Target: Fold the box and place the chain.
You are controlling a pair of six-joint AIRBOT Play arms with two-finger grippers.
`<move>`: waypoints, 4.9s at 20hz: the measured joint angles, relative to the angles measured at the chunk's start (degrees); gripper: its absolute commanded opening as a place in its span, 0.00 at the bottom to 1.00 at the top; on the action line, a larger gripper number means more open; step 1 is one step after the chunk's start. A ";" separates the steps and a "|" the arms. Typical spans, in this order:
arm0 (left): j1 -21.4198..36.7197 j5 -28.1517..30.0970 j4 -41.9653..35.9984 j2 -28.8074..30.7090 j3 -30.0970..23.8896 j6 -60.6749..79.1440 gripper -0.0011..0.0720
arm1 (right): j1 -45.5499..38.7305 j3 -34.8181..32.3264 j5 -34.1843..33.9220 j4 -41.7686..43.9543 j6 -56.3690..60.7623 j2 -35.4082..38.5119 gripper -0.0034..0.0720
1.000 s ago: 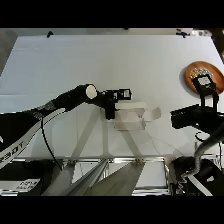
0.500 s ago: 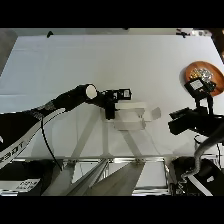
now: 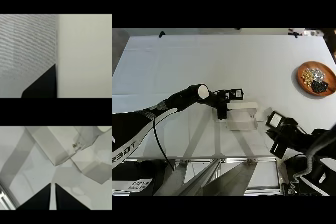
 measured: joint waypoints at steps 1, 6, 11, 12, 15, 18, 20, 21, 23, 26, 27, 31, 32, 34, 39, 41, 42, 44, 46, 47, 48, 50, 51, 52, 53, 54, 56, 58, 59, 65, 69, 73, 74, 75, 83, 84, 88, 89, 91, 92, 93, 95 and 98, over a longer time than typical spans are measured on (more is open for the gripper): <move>0.00 0.00 0.00 0.00 0.00 0.00 0.03 | 0.68 -1.33 -0.24 -0.31 -2.34 -0.52 0.99; 0.00 0.00 0.00 0.00 0.00 -0.02 0.03 | 2.03 -3.98 -3.85 -3.45 -11.96 -4.90 0.99; 0.00 0.00 0.00 0.00 0.00 0.00 0.03 | 2.23 -4.52 -12.52 -4.48 -18.40 -13.88 0.99; 0.00 0.00 0.00 0.00 0.00 0.00 0.03 | 1.97 -4.55 -14.10 -4.37 -19.21 -16.24 0.99; 0.00 0.00 0.00 0.00 0.00 0.00 0.03 | -0.57 -4.63 -18.21 -2.16 -21.14 -21.24 0.99; 0.00 0.00 0.00 0.00 0.00 0.00 0.03 | -4.33 -4.63 -20.61 2.95 -26.12 -22.53 0.99; 0.00 0.00 0.00 0.00 0.00 0.00 0.03 | -7.32 -4.63 -20.52 8.98 -32.61 -22.21 0.99; 0.00 0.00 0.00 0.00 0.00 0.00 0.03 | -8.81 -4.63 -19.91 12.46 -36.37 -21.75 0.99; 0.00 0.00 0.00 0.00 0.00 0.00 0.03 | -12.00 -4.66 -17.73 19.23 -44.33 -19.58 0.99; 0.00 0.00 0.00 0.00 0.00 0.00 0.03 | -17.09 -5.84 -14.53 23.76 -50.90 -12.26 0.99; 0.00 0.00 0.00 0.00 0.00 0.00 0.03 | -18.97 -6.91 -13.57 24.81 -51.60 -8.79 0.99; 0.00 0.00 0.00 0.00 0.00 0.00 0.03 | -26.36 -13.99 -9.64 31.21 -53.16 6.51 0.98; 0.00 0.00 0.00 0.00 0.00 0.00 0.03 | -27.58 -15.13 -9.60 32.20 -53.92 8.79 0.97; 0.00 0.00 0.00 0.00 0.00 0.00 0.03 | -28.96 -16.55 -9.97 32.89 -54.82 10.25 0.96; 0.00 0.00 0.00 0.00 0.00 0.00 0.03 | -30.18 -17.77 -13.20 31.56 -57.59 4.35 0.96; 0.00 0.00 0.00 0.00 0.00 0.00 0.03 | -30.32 -17.94 -14.71 31.52 -60.13 1.18 0.96; 0.00 -0.02 0.00 0.00 0.00 0.00 0.03 | -30.21 -17.99 -15.21 31.52 -61.35 -0.22 0.96; 0.00 -0.02 0.00 0.00 0.00 0.00 0.03 | -29.29 -18.03 -17.27 31.80 -62.99 -2.84 0.96; 0.00 0.00 0.00 0.00 0.00 0.00 0.03 | -28.04 -18.03 -19.67 33.20 -64.30 -5.11 0.96; 0.00 -0.02 0.00 0.00 0.00 0.00 0.03 | -27.45 -18.03 -21.00 34.34 -65.24 -6.47 0.96; 0.00 -0.02 0.00 0.00 0.00 0.00 0.03 | -26.99 -18.03 -22.38 35.54 -66.27 -7.74 0.96; 0.00 -0.02 0.02 0.00 0.00 -0.02 0.03 | -26.36 -17.94 -25.03 37.75 -68.19 -10.56 0.96; 0.00 -0.02 0.00 0.00 0.00 0.00 0.03 | -26.21 -17.81 -26.18 38.38 -68.87 -11.65 0.96; 0.00 -0.02 0.00 0.00 0.00 0.00 0.03 | -26.05 -17.68 -27.50 38.99 -69.16 -12.66 0.96; 0.00 -0.02 0.02 0.00 0.00 0.00 0.03 | -25.97 -17.62 -28.46 39.30 -69.53 -13.42 0.96; 0.00 -0.02 0.02 0.00 0.00 0.00 0.03 | -25.88 -17.55 -29.20 39.60 -69.81 -14.03 0.96; 0.00 -0.02 0.02 0.00 0.00 0.00 0.03 | -25.81 -17.44 -30.40 40.33 -70.18 -15.02 0.96; 0.00 -0.02 0.00 0.00 0.00 0.00 0.03 | -25.77 -17.20 -31.15 42.07 -70.75 -15.65 0.96; 0.00 -0.02 0.00 0.00 0.00 0.00 0.03 | -25.77 -16.90 -31.36 42.84 -71.12 -15.91 0.96; 0.00 0.00 0.00 0.00 0.00 0.00 0.03 | -25.77 -13.62 -31.65 44.78 -72.06 -20.37 0.96; 0.00 0.00 0.02 0.00 0.00 -0.02 0.03 | -26.36 -9.99 -31.15 45.00 -72.24 -24.26 0.96; 0.00 0.00 0.02 0.00 0.00 -0.02 0.03 | -29.29 -7.30 -28.30 44.11 -72.32 -26.80 0.96; 0.00 0.00 0.02 0.00 0.00 -0.04 0.03 | -29.86 -7.02 -27.85 43.93 -72.54 -27.06 0.96; 0.00 0.00 0.02 0.00 0.00 -0.04 0.03 | -30.36 -6.82 -27.45 43.76 -73.18 -27.26 0.97; 0.00 -0.02 0.02 0.00 0.00 -0.02 0.03 | -31.45 -6.19 -26.29 46.31 -82.82 -30.56 0.97; 0.00 -0.02 0.02 0.00 0.00 -0.02 0.03 | -31.47 -6.05 -26.21 46.73 -83.67 -31.17 0.97; 0.00 0.00 0.02 0.00 0.00 -0.02 0.03 | -32.13 -2.97 -23.43 48.61 -85.15 -34.93 0.97; 0.00 0.00 0.02 0.00 0.00 -0.02 0.03 | -32.48 -1.75 -22.14 48.85 -85.31 -36.33 0.97; 0.00 0.00 0.02 0.00 0.00 -0.02 0.03 | -33.18 0.24 -19.91 48.83 -85.31 -38.60 0.97; 0.00 0.00 0.02 0.00 0.00 -0.02 0.03 | -33.57 0.94 -19.04 48.85 -85.33 -39.34 0.97; 0.00 0.00 0.00 0.00 0.00 -0.02 0.03 | -34.01 1.38 -18.38 48.85 -85.35 -39.87 0.97; 0.00 0.00 0.02 0.00 0.00 -0.02 0.03 | -34.95 1.99 -17.64 48.85 -85.59 -40.54 0.97; 0.00 0.00 0.02 0.00 0.00 -0.02 0.03 | -35.54 2.40 -17.25 49.20 -87.45 -41.00 0.97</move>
